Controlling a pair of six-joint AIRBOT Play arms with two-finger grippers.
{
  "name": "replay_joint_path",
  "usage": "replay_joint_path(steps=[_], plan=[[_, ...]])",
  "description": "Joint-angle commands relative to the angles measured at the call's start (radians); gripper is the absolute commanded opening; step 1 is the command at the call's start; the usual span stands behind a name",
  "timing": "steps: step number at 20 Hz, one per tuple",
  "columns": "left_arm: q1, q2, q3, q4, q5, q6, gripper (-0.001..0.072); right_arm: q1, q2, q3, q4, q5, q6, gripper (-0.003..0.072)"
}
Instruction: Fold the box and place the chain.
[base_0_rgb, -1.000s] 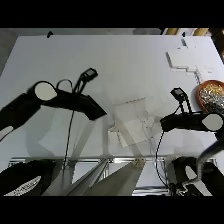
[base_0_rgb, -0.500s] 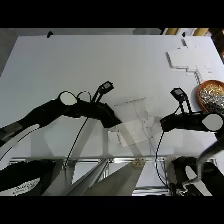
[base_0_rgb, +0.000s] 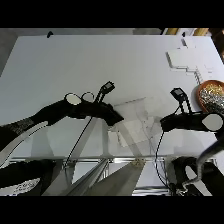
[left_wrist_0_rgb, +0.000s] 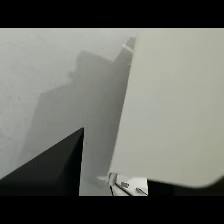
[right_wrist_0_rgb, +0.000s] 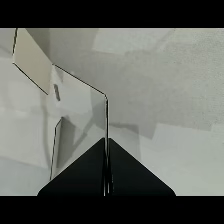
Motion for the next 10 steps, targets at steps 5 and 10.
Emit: replay_joint_path(steps=[5, 10], plan=[[0.0, -0.003, 0.004, 0.035, -0.039, 0.015, 0.0154, 0.001, 0.001, 0.0, 0.0, 0.0, 0.0, 0.0016], [-0.001, -0.003, 0.08, 0.173, -0.078, 0.01, 0.0007, 0.001, 0.001, 0.0, 0.001, 0.0, 0.0, 0.0018]])
